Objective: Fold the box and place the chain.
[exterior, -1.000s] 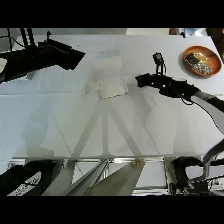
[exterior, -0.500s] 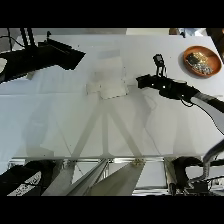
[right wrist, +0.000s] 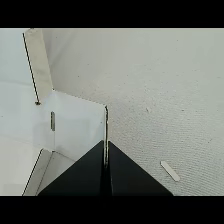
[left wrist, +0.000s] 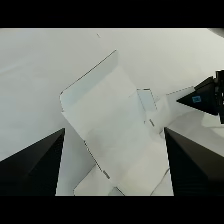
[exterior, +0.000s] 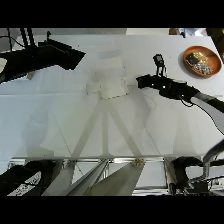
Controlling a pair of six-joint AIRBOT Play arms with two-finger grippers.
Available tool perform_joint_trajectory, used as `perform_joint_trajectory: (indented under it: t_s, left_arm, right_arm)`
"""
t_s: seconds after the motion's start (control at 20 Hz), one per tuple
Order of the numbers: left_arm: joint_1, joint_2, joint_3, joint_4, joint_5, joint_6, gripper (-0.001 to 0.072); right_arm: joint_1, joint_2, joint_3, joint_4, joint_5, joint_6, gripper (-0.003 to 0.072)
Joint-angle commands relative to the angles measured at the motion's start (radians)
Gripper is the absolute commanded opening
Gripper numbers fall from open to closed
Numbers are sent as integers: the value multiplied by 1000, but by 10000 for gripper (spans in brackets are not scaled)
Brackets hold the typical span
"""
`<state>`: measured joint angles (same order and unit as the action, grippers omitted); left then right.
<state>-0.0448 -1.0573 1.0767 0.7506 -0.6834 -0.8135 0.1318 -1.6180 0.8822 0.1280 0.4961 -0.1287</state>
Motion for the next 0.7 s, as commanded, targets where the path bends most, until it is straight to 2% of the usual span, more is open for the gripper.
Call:
perform_joint_trajectory:
  t_s: [0.0, 0.05, 0.1, 0.15, 0.2, 0.35, 0.4, 0.45, 0.65]
  left_arm:
    - [-1, 0, 1, -2, -20, -10, 697]
    - [-1, 0, 1, -1, -31, -10, 687]
    - [0, -2, 1, 10, -57, -9, 615]
    - [0, -3, 1, 43, -98, -8, 501]
    - [0, -5, 1, 84, -141, -8, 426]
    - [1, -21, 1, 156, -212, 7, 421]
    - [6, -38, 1, 153, -212, 25, 451]
    - [15, -63, 1, 134, -211, 74, 514]
    - [77, -207, 23, -26, -264, 134, 519]
  right_arm:
    - [1, 1, 0, 0, 0, 0, 12]
    - [1, 1, 0, 0, 0, 0, 12]
    - [1, 1, 0, 0, 0, 0, 12]
    - [1, 1, 0, 0, 0, 0, 12]
    - [1, 1, 0, 0, 0, 0, 12]
    - [1, 1, 0, 0, 0, 0, 12]
    - [1, 1, 0, 0, 0, 0, 12]
    - [1, 1, 0, 0, 0, 0, 12]
    - [1, 1, 0, 0, 0, 0, 12]
